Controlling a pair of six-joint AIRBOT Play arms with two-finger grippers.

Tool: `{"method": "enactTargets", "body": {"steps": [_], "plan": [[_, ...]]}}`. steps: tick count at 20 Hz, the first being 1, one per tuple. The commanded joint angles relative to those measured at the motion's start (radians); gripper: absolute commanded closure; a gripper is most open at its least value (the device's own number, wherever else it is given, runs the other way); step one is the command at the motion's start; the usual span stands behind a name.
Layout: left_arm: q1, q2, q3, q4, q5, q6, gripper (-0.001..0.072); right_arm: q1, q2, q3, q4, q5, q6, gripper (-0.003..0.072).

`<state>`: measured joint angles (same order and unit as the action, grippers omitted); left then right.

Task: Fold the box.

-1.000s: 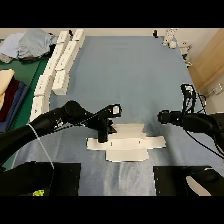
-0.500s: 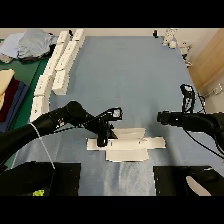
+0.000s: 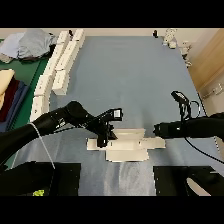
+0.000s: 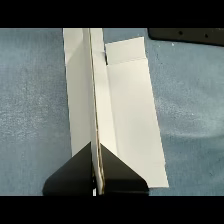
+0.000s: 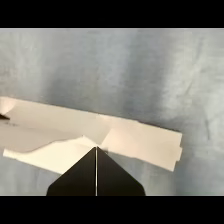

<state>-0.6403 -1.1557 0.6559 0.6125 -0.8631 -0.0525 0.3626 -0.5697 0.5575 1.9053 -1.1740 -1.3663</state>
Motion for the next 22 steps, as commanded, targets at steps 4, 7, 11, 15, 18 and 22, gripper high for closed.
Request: {"method": "enactTargets", "body": {"steps": [4,7,11,15,18,22], "plan": [[0.0,0.0,0.013,-0.006,0.048,0.0,0.0697,0.077,0.065,0.005,0.004,-0.054,0.069,0.0684],[0.0,0.0,0.013,-0.006,0.071,0.001,0.0696,0.082,0.064,0.004,-0.007,-0.048,0.069,0.0684],[0.0,0.0,0.013,-0.006,0.078,0.001,0.0697,0.082,0.064,0.002,-0.002,-0.043,0.045,0.0684],[-0.001,0.0,0.013,-0.007,0.073,0.0,0.0697,0.113,0.064,0.002,0.047,-0.123,-0.031,0.0684],[-0.002,0.0,0.013,-0.007,0.06,0.0,0.0697,0.211,0.064,-0.008,0.027,-0.129,-0.026,0.0684],[-0.002,0.0,0.013,-0.007,0.059,0.0,0.0697,0.296,0.064,-0.027,-0.036,-0.085,0.035,0.0684]]}}
